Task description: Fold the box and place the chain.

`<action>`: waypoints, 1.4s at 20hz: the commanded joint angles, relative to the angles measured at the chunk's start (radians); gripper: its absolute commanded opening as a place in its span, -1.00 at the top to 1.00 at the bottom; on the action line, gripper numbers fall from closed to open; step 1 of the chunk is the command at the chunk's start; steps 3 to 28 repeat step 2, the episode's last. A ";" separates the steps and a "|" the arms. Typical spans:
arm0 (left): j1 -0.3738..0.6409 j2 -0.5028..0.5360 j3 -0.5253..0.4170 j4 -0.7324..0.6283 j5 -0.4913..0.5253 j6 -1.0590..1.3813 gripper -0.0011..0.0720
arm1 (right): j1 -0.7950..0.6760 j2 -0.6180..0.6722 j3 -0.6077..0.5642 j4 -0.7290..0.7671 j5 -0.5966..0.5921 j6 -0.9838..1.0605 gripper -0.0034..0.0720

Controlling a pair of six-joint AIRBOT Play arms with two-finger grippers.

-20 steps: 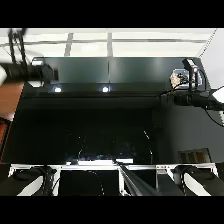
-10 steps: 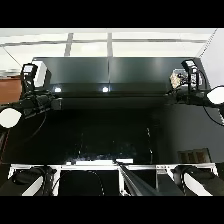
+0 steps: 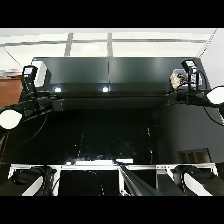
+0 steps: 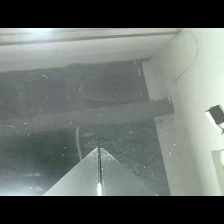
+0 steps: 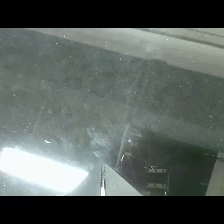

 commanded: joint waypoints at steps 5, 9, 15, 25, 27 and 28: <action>0.000 -0.001 -0.001 -0.003 0.000 0.000 0.91 | 0.001 0.000 0.000 -0.002 0.000 0.001 0.86; 0.000 -0.001 -0.001 -0.003 0.000 0.000 0.91 | 0.001 0.000 0.000 -0.002 0.000 0.001 0.86; 0.000 -0.001 -0.001 -0.003 0.000 0.000 0.91 | 0.001 0.000 0.000 -0.002 0.000 0.001 0.86; 0.000 -0.001 -0.001 -0.003 0.000 0.000 0.91 | 0.001 0.000 0.000 -0.002 0.000 0.001 0.86; 0.000 -0.001 -0.001 -0.003 0.000 0.000 0.91 | 0.001 0.000 0.000 -0.002 0.000 0.001 0.86; 0.000 -0.001 -0.001 -0.003 0.000 0.000 0.91 | 0.001 0.000 0.000 -0.002 0.000 0.001 0.86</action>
